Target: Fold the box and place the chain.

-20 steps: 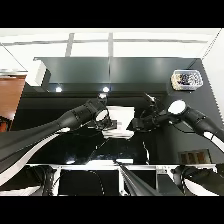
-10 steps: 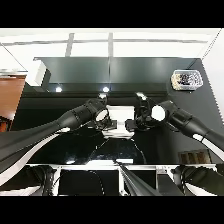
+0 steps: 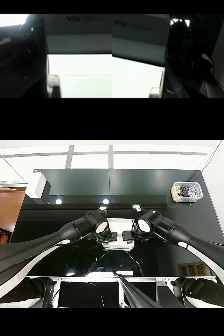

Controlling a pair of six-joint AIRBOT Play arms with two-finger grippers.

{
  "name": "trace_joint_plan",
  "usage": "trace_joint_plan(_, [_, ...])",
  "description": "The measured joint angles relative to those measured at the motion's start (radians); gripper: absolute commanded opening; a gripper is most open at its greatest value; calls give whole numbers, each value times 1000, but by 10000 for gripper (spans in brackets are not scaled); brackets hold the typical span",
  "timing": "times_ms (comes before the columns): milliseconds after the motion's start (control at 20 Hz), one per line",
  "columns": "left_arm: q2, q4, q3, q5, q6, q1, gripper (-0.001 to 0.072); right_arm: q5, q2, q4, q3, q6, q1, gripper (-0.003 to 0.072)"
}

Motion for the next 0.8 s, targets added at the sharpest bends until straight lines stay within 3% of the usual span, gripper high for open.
trace_joint_plan(100, [0,1,0,0,0,0,25,22,-16,-8,18,20,4,479])
trace_joint_plan(150, [0,1,0,0,0,0,25,30,-22,-8,23,30,6,418])
trace_joint_plan(200, [0,2,0,0,0,0,25,36,-26,-8,27,39,7,297])
trace_joint_plan(250, [0,2,0,1,0,0,25,43,-28,-6,30,47,8,261])
trace_joint_plan(300, [0,2,0,1,0,0,25,45,-32,0,32,50,8,107])
trace_joint_plan(350, [0,0,0,2,0,0,25,46,-33,8,34,55,9,32])
trace_joint_plan(400, [0,-1,1,-1,-6,0,25,48,-34,10,34,70,10,10])
trace_joint_plan(650, [0,1,1,-1,-3,0,25,48,-36,19,37,65,10,14])
trace_joint_plan(750, [0,7,1,1,2,0,25,51,-36,22,37,53,10,268])
trace_joint_plan(800, [0,11,1,0,3,0,25,56,-36,25,37,52,10,270])
